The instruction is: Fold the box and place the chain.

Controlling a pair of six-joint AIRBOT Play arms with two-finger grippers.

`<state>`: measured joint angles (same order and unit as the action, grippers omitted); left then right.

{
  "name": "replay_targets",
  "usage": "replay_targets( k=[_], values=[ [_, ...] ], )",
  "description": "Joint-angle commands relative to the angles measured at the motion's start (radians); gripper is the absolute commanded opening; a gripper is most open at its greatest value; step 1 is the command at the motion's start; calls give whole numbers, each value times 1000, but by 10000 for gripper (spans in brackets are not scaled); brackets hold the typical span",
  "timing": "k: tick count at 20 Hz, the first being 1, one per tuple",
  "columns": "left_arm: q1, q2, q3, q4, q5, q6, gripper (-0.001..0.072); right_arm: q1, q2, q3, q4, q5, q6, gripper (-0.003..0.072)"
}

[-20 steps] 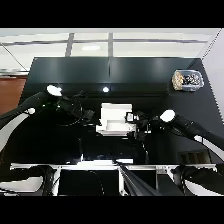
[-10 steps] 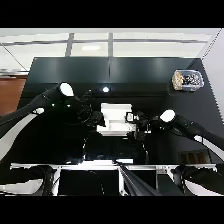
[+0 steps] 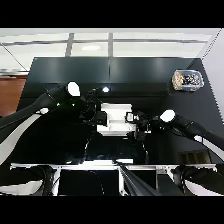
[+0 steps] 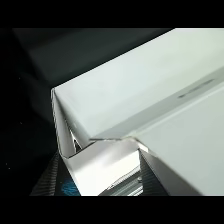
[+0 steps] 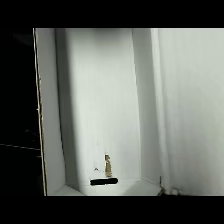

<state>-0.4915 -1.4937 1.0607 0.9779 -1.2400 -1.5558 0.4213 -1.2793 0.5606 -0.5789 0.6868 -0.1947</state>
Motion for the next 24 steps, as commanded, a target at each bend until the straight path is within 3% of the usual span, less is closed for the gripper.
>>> replay_targets(
  k=[1, 10, 19, 24],
  values=[
    [-5, 1, 10, 1, -2, -50, 548, 0, -1, 0, 0, 0, 0, 222],
    [-59, 1, 20, -2, 26, -109, 532, 0, -1, 0, 1, -1, 0, 222],
    [-96, 0, 21, 140, 63, -222, 532, 0, -1, 0, 1, -1, 0, 222],
    [-120, 0, 22, 296, 63, -360, 533, 0, -1, 0, 1, -1, 0, 222]
  ],
)
